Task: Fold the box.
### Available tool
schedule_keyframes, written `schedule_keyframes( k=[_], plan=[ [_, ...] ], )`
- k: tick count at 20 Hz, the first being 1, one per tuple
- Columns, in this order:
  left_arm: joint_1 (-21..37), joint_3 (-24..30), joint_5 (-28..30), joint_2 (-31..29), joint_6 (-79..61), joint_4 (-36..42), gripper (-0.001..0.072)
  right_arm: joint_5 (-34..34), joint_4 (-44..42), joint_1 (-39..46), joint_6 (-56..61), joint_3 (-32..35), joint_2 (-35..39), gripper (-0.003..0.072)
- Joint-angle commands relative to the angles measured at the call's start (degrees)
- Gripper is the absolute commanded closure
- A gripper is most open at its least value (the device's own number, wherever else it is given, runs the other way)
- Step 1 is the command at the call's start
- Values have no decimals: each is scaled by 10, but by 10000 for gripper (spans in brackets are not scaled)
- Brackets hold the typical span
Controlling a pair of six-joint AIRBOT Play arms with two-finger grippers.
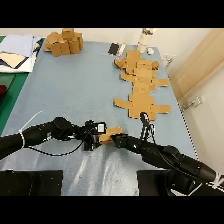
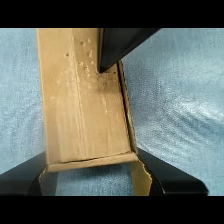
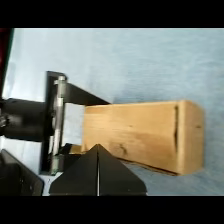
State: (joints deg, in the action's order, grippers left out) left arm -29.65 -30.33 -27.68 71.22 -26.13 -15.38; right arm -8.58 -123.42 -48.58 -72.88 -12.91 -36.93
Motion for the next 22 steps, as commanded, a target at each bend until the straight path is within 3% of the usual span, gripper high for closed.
schedule_keyframes(
  k=[1,7,22],
  plan=[
    [0,0,1,0,1,0,99,-101,58,8,-1,-51,45,683],
    [0,0,1,0,0,0,99,-172,198,81,93,-80,44,683],
    [0,-1,-1,0,3,2,99,-183,212,108,173,-80,28,683]
  ],
)
